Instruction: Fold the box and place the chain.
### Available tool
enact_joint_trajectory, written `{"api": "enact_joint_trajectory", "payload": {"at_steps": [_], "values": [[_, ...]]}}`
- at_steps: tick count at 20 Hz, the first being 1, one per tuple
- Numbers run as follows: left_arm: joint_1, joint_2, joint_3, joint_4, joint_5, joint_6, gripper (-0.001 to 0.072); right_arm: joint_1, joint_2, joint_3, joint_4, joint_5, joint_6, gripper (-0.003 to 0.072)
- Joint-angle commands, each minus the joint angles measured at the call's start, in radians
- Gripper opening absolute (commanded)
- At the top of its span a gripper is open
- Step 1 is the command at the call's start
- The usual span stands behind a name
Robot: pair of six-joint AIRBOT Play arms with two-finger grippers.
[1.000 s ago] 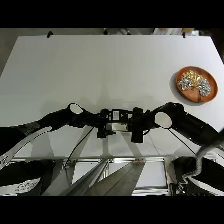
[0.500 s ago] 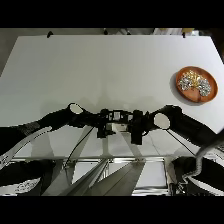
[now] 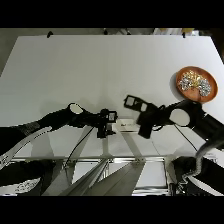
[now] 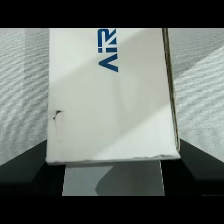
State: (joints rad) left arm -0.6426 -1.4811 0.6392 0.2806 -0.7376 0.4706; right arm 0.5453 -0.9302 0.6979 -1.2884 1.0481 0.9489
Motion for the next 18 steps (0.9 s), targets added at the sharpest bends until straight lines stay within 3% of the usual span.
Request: {"api": "enact_joint_trajectory", "payload": {"at_steps": [1, 5, 8, 18], "values": [[0.0, 0.001, 0.0, 0.0, 0.0, 0.0, 0.0334, -0.23, 0.041, -0.004, -0.078, 0.222, 0.1, 0.0019], [0.0, 0.001, 0.0, 0.0, 0.001, 0.0, 0.0334, -0.557, 0.038, -0.064, -0.1, 0.167, 0.258, 0.0019], [0.0, 0.001, 0.0, 0.0, 0.0, 0.0, 0.0334, -0.719, 0.032, -0.084, -0.099, 0.167, 0.327, 0.0019], [0.001, 0.012, 0.0, -0.018, -0.045, -0.005, 0.0333, -0.766, 0.032, -0.084, -0.061, 0.178, 0.338, 0.002]]}}
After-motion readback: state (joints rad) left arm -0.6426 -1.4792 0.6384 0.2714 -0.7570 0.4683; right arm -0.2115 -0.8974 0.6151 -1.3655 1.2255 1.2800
